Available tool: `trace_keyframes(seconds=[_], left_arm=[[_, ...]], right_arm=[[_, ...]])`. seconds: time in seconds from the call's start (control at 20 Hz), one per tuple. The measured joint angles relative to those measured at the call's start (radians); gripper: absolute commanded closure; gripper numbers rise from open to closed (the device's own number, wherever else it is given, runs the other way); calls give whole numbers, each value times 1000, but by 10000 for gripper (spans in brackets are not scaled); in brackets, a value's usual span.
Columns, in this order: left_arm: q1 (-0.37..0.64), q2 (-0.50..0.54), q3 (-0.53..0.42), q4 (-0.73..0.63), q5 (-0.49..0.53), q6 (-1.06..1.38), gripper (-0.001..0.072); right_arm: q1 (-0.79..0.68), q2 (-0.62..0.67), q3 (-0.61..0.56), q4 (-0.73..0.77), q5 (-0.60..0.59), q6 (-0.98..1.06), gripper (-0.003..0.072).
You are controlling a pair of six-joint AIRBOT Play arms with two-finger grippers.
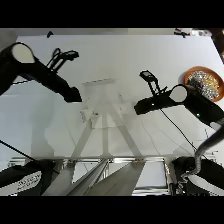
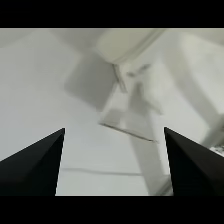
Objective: Fold the box and place the chain.
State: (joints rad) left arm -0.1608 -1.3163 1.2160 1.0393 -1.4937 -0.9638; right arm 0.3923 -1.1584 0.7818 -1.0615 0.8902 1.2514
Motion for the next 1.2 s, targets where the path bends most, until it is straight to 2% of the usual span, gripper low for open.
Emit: trace_keyframes(seconds=[0.2,0.5,0.55,0.6,0.65,0.8,0.85,0.9,0.95,1.2], left_arm=[[109,12,-45,-153,-32,136,24],[125,16,-67,-213,29,180,24],[120,16,-67,-214,43,188,53],[113,16,-68,-208,63,201,267],[100,14,-69,-187,85,217,511],[53,-6,-70,-95,145,256,497],[38,-15,-70,-74,162,263,444],[25,-23,-70,-60,172,270,210],[16,-30,-70,-50,183,279,6],[5,-82,-70,-69,215,365,15]], right_arm=[[11,0,0,-1,-14,6,676],[14,0,-1,-2,-14,8,675],[14,0,-1,0,-14,8,675],[14,0,-1,3,-13,8,675],[14,0,-1,6,-13,8,675],[14,0,-1,12,-12,9,675],[14,0,0,13,-12,8,675],[14,0,-1,13,-12,8,675],[14,0,-1,14,-12,8,675],[14,0,-1,23,-11,9,675]])
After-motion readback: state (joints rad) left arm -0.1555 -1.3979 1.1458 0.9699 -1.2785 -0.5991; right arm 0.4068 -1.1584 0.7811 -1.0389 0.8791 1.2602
